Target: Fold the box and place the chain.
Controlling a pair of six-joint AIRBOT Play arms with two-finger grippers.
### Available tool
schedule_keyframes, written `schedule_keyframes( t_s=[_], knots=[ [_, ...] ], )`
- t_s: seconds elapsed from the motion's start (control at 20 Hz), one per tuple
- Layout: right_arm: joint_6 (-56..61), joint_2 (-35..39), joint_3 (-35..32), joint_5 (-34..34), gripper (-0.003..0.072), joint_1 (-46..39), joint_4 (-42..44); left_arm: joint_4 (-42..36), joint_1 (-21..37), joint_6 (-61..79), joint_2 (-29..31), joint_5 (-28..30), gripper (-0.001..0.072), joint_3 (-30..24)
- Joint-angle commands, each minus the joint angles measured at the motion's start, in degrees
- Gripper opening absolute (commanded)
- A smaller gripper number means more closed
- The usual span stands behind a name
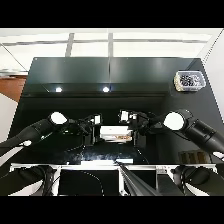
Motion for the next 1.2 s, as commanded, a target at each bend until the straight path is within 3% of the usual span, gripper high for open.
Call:
schedule_keyframes(
  t_s=[0.0,0.7,0.9,1.15],
  knots=[
    [0.17,0.02,0.0,-0.04,0.027,0.13,-0.04,0.07,-0.02,0.02,-0.04,-0.02,0.0484,0.04],
    [1.11,-3.06,-0.15,-1.11,0.027,2.6,0.04,0.17,-0.02,0.02,-0.04,-0.07,0.0485,0.04],
    [8.74,-2.8,0.02,-0.72,0.027,2.12,-0.2,0.17,-0.02,0.02,-0.04,-0.07,0.0484,0.04],
    [24.44,0.57,2.84,7.37,0.0262,1.9,-0.07,0.17,-0.02,0.02,-0.04,-0.07,0.0484,0.04]
  ],
)
